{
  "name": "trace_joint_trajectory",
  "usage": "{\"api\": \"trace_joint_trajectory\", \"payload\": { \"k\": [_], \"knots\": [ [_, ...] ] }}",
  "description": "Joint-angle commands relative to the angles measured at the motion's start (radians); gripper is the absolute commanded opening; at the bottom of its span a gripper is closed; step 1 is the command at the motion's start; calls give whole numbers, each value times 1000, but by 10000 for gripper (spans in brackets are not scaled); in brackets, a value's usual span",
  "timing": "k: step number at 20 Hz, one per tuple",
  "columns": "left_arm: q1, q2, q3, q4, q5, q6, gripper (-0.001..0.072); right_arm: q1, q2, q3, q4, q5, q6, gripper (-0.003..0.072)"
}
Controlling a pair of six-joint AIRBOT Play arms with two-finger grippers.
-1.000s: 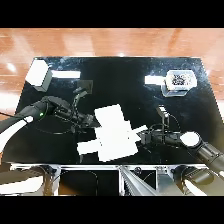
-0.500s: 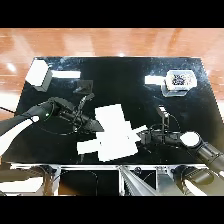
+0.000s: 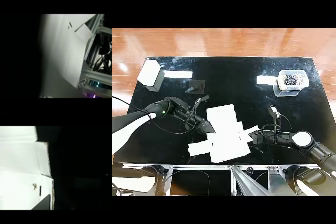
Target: Fold the box and place the chain.
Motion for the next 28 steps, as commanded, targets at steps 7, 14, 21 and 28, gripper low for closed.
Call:
{"api": "trace_joint_trajectory", "payload": {
  "k": [7, 14, 21, 28],
  "knots": [
    [0, -11, 191, 35, 109, 170, 17, -77, 1, 89, -123, 178, 1, 716],
    [-57, 47, 271, 208, -52, 322, 14, -318, 2, 451, -453, 618, 20, 716],
    [-261, 128, 197, 385, -252, 377, 13, -356, 2, 550, -579, 691, 25, 716],
    [-265, 335, 1, 366, -407, 424, 15, -355, 2, 550, -591, 594, 25, 717]
  ]
}}
